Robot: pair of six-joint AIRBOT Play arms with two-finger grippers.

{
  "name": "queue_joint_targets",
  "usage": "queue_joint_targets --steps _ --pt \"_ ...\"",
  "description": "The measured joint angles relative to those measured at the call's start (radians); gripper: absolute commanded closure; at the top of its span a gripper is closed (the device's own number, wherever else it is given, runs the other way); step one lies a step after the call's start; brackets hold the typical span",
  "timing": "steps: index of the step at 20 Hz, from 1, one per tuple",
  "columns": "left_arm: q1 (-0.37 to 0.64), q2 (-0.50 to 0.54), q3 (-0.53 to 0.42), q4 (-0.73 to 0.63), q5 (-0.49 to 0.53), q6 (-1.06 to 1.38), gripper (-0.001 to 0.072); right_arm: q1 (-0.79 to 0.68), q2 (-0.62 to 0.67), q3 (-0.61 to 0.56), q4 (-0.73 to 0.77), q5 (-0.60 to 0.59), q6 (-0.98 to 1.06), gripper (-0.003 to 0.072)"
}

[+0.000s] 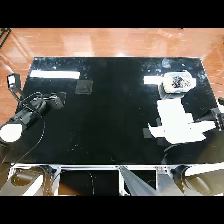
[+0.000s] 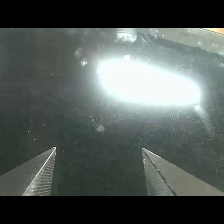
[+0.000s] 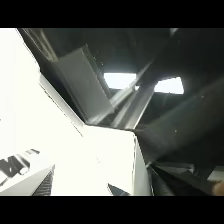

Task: Fold the box and place the chain.

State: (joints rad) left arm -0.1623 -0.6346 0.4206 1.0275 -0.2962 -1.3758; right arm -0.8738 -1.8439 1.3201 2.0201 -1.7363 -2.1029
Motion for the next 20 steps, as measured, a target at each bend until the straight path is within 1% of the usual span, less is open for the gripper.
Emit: queue_joint_targets --steps 1,2,6,7,8,10,12,17,20 --pt "0.0 0.0 0.0 0.0 0.0 0.0 0.008 0.002 -0.003 0.001 -0.006 -0.003 0.001 0.0145" --pt "0.0 0.0 0.0 0.0 0.0 0.0 0.008 0.004 -0.006 0.002 -0.017 0.0 0.001 0.0232" --pt "0.0 0.0 0.0 0.0 -0.001 0.001 0.008 0.006 -0.011 0.003 -0.045 0.005 0.001 0.0236" --pt "0.0 0.0 0.0 0.0 -0.001 0.001 0.008 0.007 -0.011 0.003 -0.049 0.006 -0.003 0.0409" --pt "0.0 0.0 0.0 0.0 -0.002 0.001 0.008 0.007 -0.013 0.003 -0.057 0.015 -0.008 0.051" --pt "0.0 0.0 0.0 0.0 -0.003 0.001 0.008 0.007 -0.013 0.001 -0.04 0.009 -0.026 0.0515" --pt "0.0 0.0 0.0 0.0 -0.003 0.001 0.008 0.004 -0.013 0.001 -0.003 -0.003 -0.056 0.0674" --pt "0.0 0.0 0.0 0.0 -0.003 0.001 0.008 0.0 -0.011 -0.003 0.075 -0.034 -0.094 0.067" --pt "0.0 0.0 0.0 0.0 -0.004 0.0 0.0081 0.007 0.004 -0.033 0.142 -0.05 -0.108 0.067"
